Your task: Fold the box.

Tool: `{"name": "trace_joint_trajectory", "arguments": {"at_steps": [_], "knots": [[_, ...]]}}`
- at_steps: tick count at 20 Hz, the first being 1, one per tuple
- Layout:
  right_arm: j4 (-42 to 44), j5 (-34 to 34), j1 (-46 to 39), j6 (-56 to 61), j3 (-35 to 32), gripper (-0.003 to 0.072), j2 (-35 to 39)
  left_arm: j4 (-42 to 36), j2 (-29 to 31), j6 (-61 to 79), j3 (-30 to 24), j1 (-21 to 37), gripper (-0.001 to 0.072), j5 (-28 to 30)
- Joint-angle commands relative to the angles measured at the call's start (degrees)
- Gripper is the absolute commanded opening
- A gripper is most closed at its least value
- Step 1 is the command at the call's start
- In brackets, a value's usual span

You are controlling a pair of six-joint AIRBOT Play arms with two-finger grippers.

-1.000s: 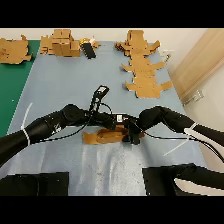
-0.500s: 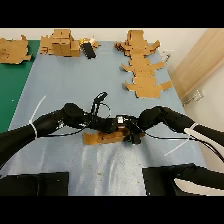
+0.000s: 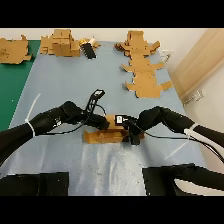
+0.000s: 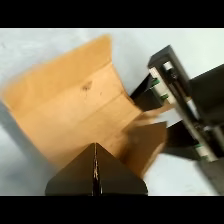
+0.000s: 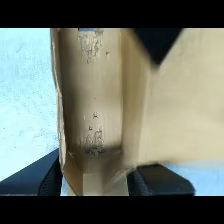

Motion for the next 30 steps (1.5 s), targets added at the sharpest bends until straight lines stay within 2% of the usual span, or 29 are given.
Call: {"name": "trace_joint_trajectory", "arguments": {"at_steps": [1,5,26,30], "knots": [[0.02,0.02,-0.15,-0.02,0.07,0.0452,-0.02,-1.05,0.68,2.21,0.26,2.32,0.0012,-0.61],[0.0,0.04,-0.15,-0.02,0.07,0.0452,-0.02,-4.24,0.68,6.73,0.28,2.43,0.0012,-1.4],[-0.24,0.04,-0.15,-0.02,0.07,0.0452,-0.07,-4.63,0.09,12.5,0.26,2.51,0.0012,-3.26],[-0.24,0.04,-0.15,-0.02,0.07,0.0452,-0.07,-4.61,-2.49,12.41,0.26,2.51,0.0012,-6.27]]}}
